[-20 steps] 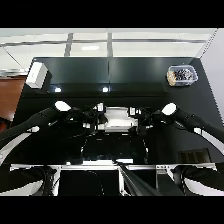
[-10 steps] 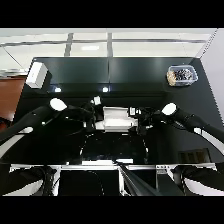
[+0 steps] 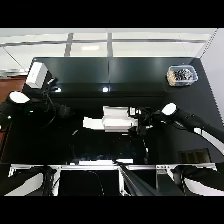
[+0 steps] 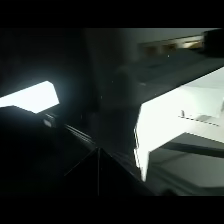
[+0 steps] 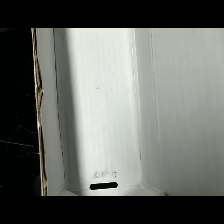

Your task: Fold the box and place the chain.

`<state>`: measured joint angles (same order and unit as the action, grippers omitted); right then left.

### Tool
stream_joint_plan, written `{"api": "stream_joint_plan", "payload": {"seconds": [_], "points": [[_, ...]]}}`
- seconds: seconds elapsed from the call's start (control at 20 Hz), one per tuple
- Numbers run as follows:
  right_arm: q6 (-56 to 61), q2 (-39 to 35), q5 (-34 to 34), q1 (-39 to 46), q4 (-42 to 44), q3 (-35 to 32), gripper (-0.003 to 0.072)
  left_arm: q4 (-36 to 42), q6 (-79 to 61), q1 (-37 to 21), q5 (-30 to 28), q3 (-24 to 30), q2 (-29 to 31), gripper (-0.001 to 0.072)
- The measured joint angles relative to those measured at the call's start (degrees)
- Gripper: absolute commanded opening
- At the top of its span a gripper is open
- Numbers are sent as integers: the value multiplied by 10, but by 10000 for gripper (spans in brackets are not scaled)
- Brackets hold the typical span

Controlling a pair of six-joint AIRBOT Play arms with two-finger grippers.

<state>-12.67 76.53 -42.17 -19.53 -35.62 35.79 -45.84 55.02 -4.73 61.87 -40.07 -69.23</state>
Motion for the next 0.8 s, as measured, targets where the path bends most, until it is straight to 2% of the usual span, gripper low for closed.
{"api": "stream_joint_plan", "payload": {"seconds": [0.15, 0.3, 0.5, 0.7, 0.8], "points": [[0, 0, 0, 0, 0, 0, 240, 31, 38, -28, 42, 7, -54, 26], [0, 0, 0, 0, 0, 0, 240, 72, 52, -17, 64, 9, -120, 25], [0, 0, 0, 0, 0, 0, 240, 119, 48, 42, 66, 6, -177, 25], [0, 0, 0, 0, 0, 0, 240, 148, 32, 109, 63, -18, -194, 26], [0, 0, 0, 0, 0, 0, 240, 156, 21, 127, 83, -43, -197, 33]]}}
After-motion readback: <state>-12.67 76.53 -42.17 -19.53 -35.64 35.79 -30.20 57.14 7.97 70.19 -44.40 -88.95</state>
